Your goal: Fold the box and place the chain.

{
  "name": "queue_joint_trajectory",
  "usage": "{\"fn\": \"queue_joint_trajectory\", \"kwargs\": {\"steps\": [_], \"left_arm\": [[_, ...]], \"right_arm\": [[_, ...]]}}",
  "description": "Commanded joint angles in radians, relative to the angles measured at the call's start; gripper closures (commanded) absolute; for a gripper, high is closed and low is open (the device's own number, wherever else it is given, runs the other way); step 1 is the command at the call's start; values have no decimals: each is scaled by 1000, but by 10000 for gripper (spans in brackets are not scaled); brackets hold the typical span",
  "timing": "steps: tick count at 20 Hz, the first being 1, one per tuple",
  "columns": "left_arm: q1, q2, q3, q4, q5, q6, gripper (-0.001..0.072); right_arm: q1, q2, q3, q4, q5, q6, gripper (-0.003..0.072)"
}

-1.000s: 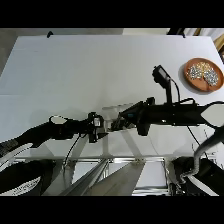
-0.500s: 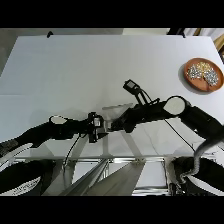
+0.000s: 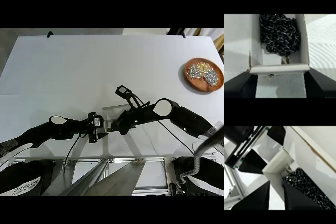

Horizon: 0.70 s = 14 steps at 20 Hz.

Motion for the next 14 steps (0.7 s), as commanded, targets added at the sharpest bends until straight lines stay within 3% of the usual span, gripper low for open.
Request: {"fn": "queue_joint_trajectory", "kwargs": {"steps": [1,3,6,8,9,10,14], "left_arm": [[0,1,0,0,0,0,572],[0,1,0,0,0,0,572],[0,1,0,0,0,0,572],[0,1,0,0,0,0,572],[0,1,0,0,0,0,572],[0,1,0,0,0,0,572],[0,1,0,0,0,0,572]], "right_arm": [[-27,-2,66,-18,103,-1,485],[-74,-2,152,-52,190,-1,528],[-156,-2,257,-84,247,-2,532],[-209,-2,290,-117,226,-3,538],[-234,-2,296,-138,206,-21,637],[-254,-5,296,-163,190,-60,665],[-294,-71,296,-314,130,-73,665]]}}
